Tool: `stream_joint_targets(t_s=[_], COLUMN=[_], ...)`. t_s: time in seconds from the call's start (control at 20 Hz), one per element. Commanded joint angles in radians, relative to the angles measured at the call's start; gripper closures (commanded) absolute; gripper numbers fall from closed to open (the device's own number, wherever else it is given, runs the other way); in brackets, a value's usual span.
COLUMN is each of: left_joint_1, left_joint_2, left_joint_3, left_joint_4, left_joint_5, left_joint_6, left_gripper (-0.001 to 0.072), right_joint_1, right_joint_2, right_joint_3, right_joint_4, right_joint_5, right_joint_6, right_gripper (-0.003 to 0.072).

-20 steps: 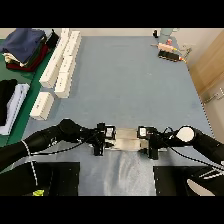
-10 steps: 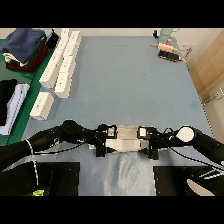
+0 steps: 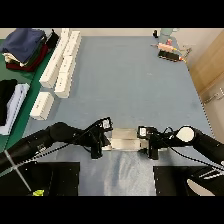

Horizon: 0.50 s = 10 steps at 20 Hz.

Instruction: Fold the box.

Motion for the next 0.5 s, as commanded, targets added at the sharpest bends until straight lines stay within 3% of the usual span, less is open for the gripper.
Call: stream_joint_targets(t_s=[0.0, 0.2, 0.3, 0.4, 0.45], left_joint_1=[0.001, 0.001, 0.005, 0.050, 0.083], left_joint_2=[0.183, 0.339, 0.364, 0.351, 0.335], left_joint_3=[0.001, 0.001, 0.001, -0.003, -0.010], left_joint_4=[0.292, 0.627, 0.769, 0.837, 0.830], left_joint_5=[-0.081, -0.151, -0.249, -0.392, -0.416], left_joint_6=[-0.544, -1.237, -1.537, -1.696, -1.697], left_gripper=[0.0695, 0.0695, 0.0695, 0.0695, 0.0695], right_joint_1=[0.000, 0.000, 0.000, 0.000, 0.000], right_joint_2=[0.001, 0.001, 0.001, 0.001, 0.001], right_joint_3=[0.001, 0.001, 0.001, 0.001, 0.001], right_joint_4=[-0.001, -0.001, -0.001, -0.001, -0.001], right_joint_5=[0.000, 0.000, 0.000, 0.000, 0.000], right_joint_6=[-0.001, -0.001, -0.001, -0.001, -0.001], right_gripper=[0.0215, 0.0215, 0.0215, 0.0216, 0.0215])
